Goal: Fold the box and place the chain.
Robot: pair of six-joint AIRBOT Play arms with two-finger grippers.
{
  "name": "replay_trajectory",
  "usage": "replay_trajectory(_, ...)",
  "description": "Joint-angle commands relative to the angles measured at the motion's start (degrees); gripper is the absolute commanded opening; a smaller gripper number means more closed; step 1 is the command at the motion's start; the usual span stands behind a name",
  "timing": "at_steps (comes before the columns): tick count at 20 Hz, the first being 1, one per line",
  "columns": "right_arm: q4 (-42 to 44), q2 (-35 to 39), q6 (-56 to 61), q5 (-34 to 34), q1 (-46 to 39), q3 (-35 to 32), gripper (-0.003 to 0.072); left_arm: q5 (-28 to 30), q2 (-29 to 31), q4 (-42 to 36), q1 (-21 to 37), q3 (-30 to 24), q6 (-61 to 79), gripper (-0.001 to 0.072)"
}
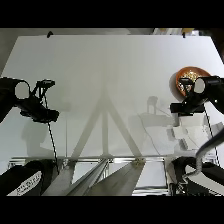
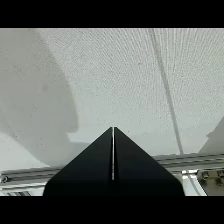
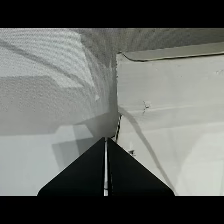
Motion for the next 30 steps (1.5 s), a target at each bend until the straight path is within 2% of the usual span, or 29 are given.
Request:
replay_trajectory(1, 0.0, 0.0, 0.0, 0.0, 0.0, 0.0, 0.0018, 0.0, 0.0, 0.0, 0.0, 0.0, 0.0, 0.0008)
replay_trajectory(12, 0.1, 0.0, 0.0, -0.3, 0.0, 0.0, 0.0018, 0.0, 0.0, 0.0, 0.0, 0.0, 0.0, 0.0008)
replay_trajectory(18, 2.7, 0.0, 0.6, -17.2, 0.0, 0.0, 0.0018, 0.0, 0.0, 0.0, 0.0, 0.0, 0.0, 0.0008)
replay_trajectory(20, 4.5, 0.1, 0.2, -19.5, 0.0, 0.5, 0.0018, 0.0, 0.0, 0.0, 0.0, 0.0, 0.0, 0.0008)
replay_trajectory(22, -0.6, 0.4, -0.4, -10.8, -0.2, 4.2, 0.0018, 0.0, 0.0, 0.0, 0.0, 0.0, 0.0, 0.0008)
replay_trajectory(25, -19.1, 3.2, -1.5, 2.5, -1.9, 8.4, 0.0018, 0.0, 0.0, 0.0, 0.0, 0.0, 0.0, 0.0008)
replay_trajectory(27, -26.4, 5.4, -1.6, 5.9, -6.0, 8.4, 0.0018, 0.0, 0.0, 0.0, 0.0, 0.0, 0.0, 0.0008)
replay_trajectory(28, -27.0, 5.8, -1.7, 5.8, -9.2, 8.4, 0.0018, 0.0, 0.0, 0.0, 0.0, 0.0, 0.0, 0.0008)
replay_trajectory(29, -26.3, 5.8, -2.6, 5.2, -13.2, 8.4, 0.0054, 0.0, 0.0, 0.0, 0.0, 0.0, 0.0, 0.0008)
replay_trajectory(30, -24.0, 5.8, -4.3, 4.0, -16.9, 8.4, 0.0253, 0.0, 0.0, 0.0, 0.0, 0.0, 0.0, 0.0008)
